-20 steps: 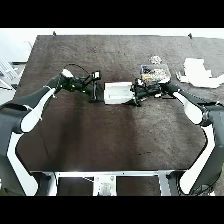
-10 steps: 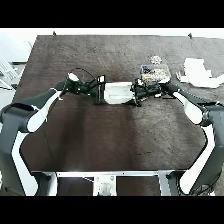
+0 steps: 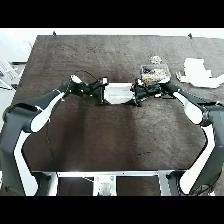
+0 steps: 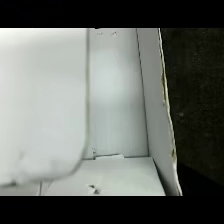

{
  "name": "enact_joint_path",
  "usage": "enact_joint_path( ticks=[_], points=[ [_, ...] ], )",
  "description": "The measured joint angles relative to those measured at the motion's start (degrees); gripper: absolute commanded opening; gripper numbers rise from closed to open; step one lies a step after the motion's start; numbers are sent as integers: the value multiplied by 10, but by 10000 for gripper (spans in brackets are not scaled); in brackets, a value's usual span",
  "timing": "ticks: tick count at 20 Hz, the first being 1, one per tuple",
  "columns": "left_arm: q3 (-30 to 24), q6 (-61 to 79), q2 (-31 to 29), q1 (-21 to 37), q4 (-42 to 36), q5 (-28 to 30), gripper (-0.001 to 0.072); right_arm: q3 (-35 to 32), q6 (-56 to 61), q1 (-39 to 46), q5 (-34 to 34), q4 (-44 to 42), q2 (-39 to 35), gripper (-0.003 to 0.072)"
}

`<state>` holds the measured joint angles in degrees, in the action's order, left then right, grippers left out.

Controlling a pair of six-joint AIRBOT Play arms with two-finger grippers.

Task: Fold the box and place the chain.

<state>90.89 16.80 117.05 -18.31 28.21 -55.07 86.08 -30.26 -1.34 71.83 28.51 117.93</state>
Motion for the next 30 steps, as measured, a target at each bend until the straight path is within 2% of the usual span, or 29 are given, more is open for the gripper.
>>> enact_joint_path(
  ticks=[16,30],
  points=[
    [0,-23,12,21,-28,-30,720,0,0,0,0,0,0,577],
    [0,-9,26,19,-72,-30,719,0,0,0,0,0,0,576]
  ],
)
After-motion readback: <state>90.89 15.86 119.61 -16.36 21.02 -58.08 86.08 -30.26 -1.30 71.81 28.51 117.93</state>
